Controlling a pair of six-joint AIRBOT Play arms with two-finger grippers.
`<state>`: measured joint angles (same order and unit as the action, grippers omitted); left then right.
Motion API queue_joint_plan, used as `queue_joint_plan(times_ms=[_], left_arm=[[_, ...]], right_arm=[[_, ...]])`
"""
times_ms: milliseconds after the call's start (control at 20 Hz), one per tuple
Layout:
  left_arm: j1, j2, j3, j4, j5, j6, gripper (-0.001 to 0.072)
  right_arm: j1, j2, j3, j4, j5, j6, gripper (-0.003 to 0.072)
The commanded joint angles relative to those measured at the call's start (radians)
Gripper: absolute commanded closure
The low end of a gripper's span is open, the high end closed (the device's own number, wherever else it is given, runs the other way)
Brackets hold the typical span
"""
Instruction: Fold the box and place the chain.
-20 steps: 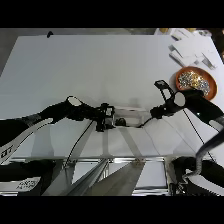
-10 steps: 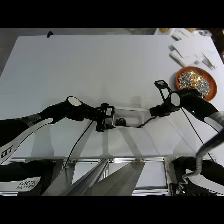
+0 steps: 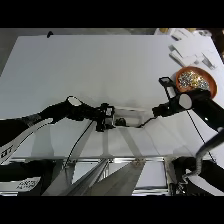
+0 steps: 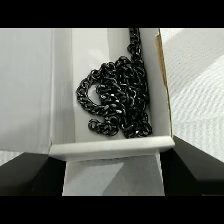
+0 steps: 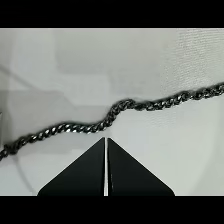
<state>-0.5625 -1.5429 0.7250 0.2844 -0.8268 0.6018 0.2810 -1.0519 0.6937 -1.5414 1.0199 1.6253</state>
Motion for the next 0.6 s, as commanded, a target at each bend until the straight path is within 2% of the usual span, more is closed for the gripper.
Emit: queue_joint_plan(times_ms=[0, 50, 100, 150, 200, 550], left_arm=[[0.000, 0.000, 0.000, 0.000, 0.000, 0.000, 0.0640], [0.000, 0.000, 0.000, 0.000, 0.000, 0.000, 0.0640], [0.000, 0.000, 0.000, 0.000, 0.000, 0.000, 0.0640], [0.000, 0.000, 0.000, 0.000, 0.000, 0.000, 0.0640], [0.000, 0.000, 0.000, 0.000, 0.000, 0.000, 0.0640], [0.000, 0.000, 0.000, 0.000, 0.000, 0.000, 0.0640]], right_arm=[[0.000, 0.108, 0.001, 0.001, 0.029, -0.008, 0.0673], [0.000, 0.115, 0.001, 0.001, 0.029, -0.007, 0.0671], [0.000, 0.109, 0.000, 0.001, 0.029, -0.005, 0.0621], [0.000, 0.095, -0.002, 0.001, 0.024, 0.002, 0.0467], [0.000, 0.076, -0.005, 0.001, 0.016, 0.003, 0.0444], [0.000, -0.099, -0.015, 0.000, -0.042, 0.074, 0.0451]])
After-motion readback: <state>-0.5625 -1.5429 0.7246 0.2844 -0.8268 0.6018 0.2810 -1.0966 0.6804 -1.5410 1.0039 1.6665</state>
